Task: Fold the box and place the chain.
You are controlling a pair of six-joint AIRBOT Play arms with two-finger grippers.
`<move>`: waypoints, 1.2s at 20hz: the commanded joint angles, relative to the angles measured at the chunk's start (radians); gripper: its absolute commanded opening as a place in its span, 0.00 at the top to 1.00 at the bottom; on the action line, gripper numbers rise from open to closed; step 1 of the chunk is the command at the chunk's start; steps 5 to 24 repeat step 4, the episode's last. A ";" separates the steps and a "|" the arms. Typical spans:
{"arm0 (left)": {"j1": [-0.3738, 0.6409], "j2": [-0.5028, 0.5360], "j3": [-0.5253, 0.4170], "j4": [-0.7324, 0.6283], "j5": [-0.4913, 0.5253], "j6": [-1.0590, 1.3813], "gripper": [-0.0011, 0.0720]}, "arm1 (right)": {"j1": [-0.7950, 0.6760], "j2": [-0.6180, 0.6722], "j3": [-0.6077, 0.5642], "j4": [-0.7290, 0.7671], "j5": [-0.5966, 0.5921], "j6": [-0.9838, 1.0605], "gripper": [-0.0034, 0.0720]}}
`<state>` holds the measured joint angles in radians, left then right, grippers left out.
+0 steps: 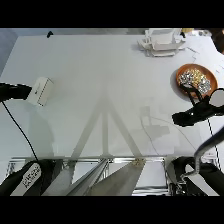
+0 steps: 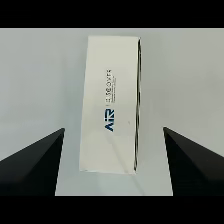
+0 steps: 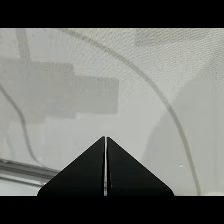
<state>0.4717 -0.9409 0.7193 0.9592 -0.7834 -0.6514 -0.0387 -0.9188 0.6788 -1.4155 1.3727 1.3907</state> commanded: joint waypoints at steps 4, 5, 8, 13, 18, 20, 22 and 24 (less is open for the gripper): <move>0.000 0.026 0.000 -0.001 -0.001 -0.005 0.04 | -0.001 0.000 0.000 0.000 0.000 0.000 0.94; 0.000 0.026 0.000 -0.001 -0.001 -0.005 0.04 | -0.001 0.000 0.000 0.000 0.000 0.000 0.94; 0.000 0.026 0.000 -0.001 -0.001 -0.005 0.04 | -0.001 0.000 0.000 0.000 0.000 0.000 0.94; 0.000 0.026 0.000 -0.001 -0.001 -0.005 0.04 | -0.001 0.000 0.000 0.000 0.000 0.000 0.94; 0.000 0.026 0.000 -0.001 -0.001 -0.005 0.04 | -0.001 0.000 0.000 0.000 0.000 0.000 0.94; 0.000 0.026 0.000 -0.001 -0.001 -0.005 0.04 | -0.001 0.000 0.000 0.000 0.000 0.000 0.94; 0.000 0.026 0.000 -0.001 -0.001 -0.005 0.04 | -0.001 0.000 0.000 0.000 0.000 0.000 0.94; 0.000 0.026 0.000 -0.001 -0.001 -0.005 0.04 | -0.001 0.000 0.000 0.000 0.000 0.000 0.94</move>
